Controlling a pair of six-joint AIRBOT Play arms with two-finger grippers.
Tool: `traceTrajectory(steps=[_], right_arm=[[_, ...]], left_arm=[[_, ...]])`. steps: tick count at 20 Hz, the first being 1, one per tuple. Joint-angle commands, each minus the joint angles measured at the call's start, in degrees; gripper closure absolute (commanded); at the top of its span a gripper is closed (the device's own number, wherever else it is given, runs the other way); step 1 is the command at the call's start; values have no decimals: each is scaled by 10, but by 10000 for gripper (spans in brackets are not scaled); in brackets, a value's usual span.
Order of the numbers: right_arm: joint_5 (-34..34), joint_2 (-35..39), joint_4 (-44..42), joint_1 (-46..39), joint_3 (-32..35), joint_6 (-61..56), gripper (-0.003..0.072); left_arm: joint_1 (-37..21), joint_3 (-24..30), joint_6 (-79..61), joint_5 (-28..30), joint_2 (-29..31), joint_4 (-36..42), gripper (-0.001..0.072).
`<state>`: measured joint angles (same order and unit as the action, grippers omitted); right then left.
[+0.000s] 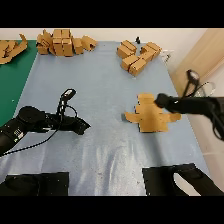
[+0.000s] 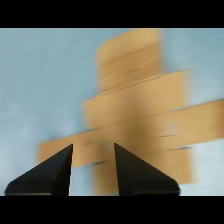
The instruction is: Fold the box.
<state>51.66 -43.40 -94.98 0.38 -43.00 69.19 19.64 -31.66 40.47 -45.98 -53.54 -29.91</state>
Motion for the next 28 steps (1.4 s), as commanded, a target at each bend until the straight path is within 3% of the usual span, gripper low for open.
traceTrajectory(steps=[1,3,4,5,10,16,22,24,28], right_arm=[[154,-69,97,-196,-98,111,284],[155,-122,52,-278,-104,198,282],[143,-148,35,-301,-104,224,232],[131,-177,20,-317,-105,249,232],[150,-283,-94,-329,-123,387,232],[145,-341,-110,-329,-136,424,233],[178,-373,-205,-325,-136,482,234],[186,-378,-206,-321,-136,485,292],[189,-390,-203,-306,-136,486,293]], left_arm=[[0,0,0,6,0,3,697],[0,0,0,6,0,4,697],[0,0,0,6,0,5,697],[0,0,0,6,0,7,697],[0,0,0,6,0,58,697],[0,0,0,14,0,59,697],[0,0,2,30,-1,66,697],[-1,0,15,30,-1,68,696],[-1,0,16,21,-1,68,696]])
